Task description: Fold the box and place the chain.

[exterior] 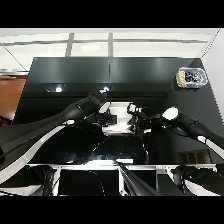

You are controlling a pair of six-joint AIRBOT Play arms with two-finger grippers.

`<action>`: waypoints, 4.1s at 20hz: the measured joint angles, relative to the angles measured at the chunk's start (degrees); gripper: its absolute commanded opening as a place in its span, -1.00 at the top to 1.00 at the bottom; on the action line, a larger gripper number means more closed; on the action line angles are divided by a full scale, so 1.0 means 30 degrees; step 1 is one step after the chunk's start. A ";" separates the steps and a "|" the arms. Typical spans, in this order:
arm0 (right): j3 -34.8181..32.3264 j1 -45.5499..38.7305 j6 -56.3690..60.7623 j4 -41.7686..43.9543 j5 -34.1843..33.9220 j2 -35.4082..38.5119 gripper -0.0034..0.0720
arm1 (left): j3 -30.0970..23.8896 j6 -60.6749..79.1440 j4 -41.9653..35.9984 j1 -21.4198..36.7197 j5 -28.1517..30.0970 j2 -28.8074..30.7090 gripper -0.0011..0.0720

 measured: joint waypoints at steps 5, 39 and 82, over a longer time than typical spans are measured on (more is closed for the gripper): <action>0.0036 -0.0219 0.2419 -0.0291 0.0058 0.0204 0.87 | 0.0000 -0.0007 0.0000 0.0000 0.0022 0.0000 0.90; -0.0022 -0.5085 1.8178 0.2208 0.6149 -0.0080 -0.81 | 0.0000 0.0022 0.0000 0.0036 0.0117 0.0000 0.90; 0.7752 0.5501 4.0158 -1.7391 0.5872 -0.2929 0.41 | 0.0000 0.0007 -0.0015 0.0036 0.0153 0.0000 0.90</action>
